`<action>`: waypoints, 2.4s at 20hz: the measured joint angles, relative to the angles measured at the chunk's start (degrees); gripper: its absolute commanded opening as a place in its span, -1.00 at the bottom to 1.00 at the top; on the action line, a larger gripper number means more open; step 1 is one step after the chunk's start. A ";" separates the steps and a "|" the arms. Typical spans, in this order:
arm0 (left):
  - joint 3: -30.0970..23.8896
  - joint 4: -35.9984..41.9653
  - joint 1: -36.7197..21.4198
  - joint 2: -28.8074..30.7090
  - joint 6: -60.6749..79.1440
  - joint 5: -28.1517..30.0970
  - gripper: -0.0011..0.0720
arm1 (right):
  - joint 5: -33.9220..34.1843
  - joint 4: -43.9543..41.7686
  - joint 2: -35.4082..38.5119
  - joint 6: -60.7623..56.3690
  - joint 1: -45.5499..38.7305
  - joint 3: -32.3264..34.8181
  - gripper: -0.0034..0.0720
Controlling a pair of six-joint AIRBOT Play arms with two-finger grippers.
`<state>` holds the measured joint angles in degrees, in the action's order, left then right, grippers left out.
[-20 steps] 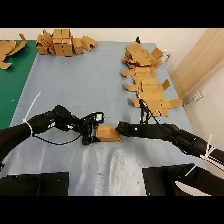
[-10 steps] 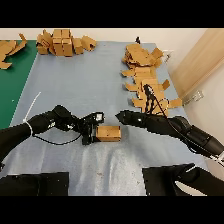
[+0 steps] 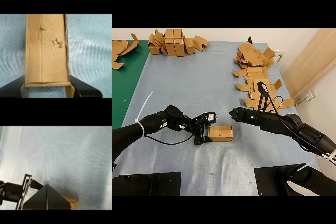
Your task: Fold the box.
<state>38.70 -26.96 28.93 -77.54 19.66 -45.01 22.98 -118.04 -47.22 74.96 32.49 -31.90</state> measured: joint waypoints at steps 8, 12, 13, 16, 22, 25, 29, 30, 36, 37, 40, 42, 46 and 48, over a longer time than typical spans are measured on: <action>0.17 -0.31 -0.63 1.03 -4.37 0.20 0.33 | -0.70 0.31 -1.38 -3.02 0.00 0.00 -0.91; 0.22 -1.31 -4.09 5.20 -10.80 4.15 0.33 | -2.03 0.42 -1.60 -4.09 0.00 0.00 -0.91; 0.22 -1.64 -5.53 6.38 -12.59 6.36 0.33 | -2.62 0.42 -1.64 -4.26 0.00 -0.02 -0.91; 0.63 -3.91 -10.71 8.55 -18.40 15.74 0.33 | -3.65 0.42 -1.64 -5.07 0.00 -0.02 -0.91; 10.56 -8.37 -24.96 1.88 -26.75 28.04 0.33 | -4.15 0.42 -1.64 -6.29 0.00 -0.02 -0.91; 20.37 -8.90 -30.58 -6.21 -30.93 29.79 0.32 | -4.26 0.42 -1.64 -7.06 0.00 0.00 -0.91; 35.76 -9.31 -35.43 -18.16 -35.67 30.56 0.32 | -4.37 0.42 -1.70 -8.24 0.00 0.00 -0.91; 39.56 -9.42 -36.30 -21.18 -36.94 30.64 0.33 | -4.35 0.42 -1.70 -8.55 0.00 -0.02 -0.91; 58.21 -13.66 -38.51 -36.30 -46.95 28.09 0.32 | -4.35 0.44 -1.70 -8.98 0.00 0.00 -0.91; 60.26 -15.32 -38.69 -38.21 -49.22 27.39 0.32 | -4.35 0.44 -1.70 -9.03 0.00 -0.02 -0.91; 65.53 -20.63 -39.06 -42.23 -56.61 25.94 0.33 | -4.09 0.44 -1.70 -9.18 0.00 0.00 -0.91; 67.84 -24.00 -39.60 -43.58 -61.51 24.63 0.32 | -4.04 0.44 -1.70 -9.40 0.00 -0.02 -0.91; 71.21 -31.95 -40.68 -44.59 -70.64 19.26 0.97 | -3.91 0.44 -1.70 -9.42 0.00 -0.02 -0.91; 72.54 -34.36 -40.94 -44.70 -73.11 16.94 0.99 | -3.89 0.44 -1.70 -9.42 0.00 -0.02 -0.91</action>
<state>111.24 -61.32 -12.01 -122.23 -53.45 -28.08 19.09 -117.60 -48.93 65.54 32.49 -31.92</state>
